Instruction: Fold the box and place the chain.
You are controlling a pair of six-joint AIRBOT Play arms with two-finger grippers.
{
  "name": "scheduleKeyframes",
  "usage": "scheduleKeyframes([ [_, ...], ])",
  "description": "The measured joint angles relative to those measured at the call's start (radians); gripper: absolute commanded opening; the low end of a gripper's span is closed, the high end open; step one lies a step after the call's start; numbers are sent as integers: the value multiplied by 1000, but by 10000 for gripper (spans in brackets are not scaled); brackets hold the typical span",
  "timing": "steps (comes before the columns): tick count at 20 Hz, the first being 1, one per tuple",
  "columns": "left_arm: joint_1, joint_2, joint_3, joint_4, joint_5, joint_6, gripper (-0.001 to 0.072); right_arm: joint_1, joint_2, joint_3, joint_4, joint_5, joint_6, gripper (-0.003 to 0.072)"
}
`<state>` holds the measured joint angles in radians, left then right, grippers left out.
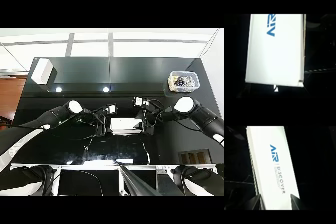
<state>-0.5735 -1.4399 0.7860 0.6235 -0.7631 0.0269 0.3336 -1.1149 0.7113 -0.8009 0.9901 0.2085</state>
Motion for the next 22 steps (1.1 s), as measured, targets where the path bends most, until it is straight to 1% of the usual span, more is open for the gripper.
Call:
scheduleKeyframes([
  [22,0,0,0,0,0,-2,358,0,0,-3,36,-19,1,418],
])
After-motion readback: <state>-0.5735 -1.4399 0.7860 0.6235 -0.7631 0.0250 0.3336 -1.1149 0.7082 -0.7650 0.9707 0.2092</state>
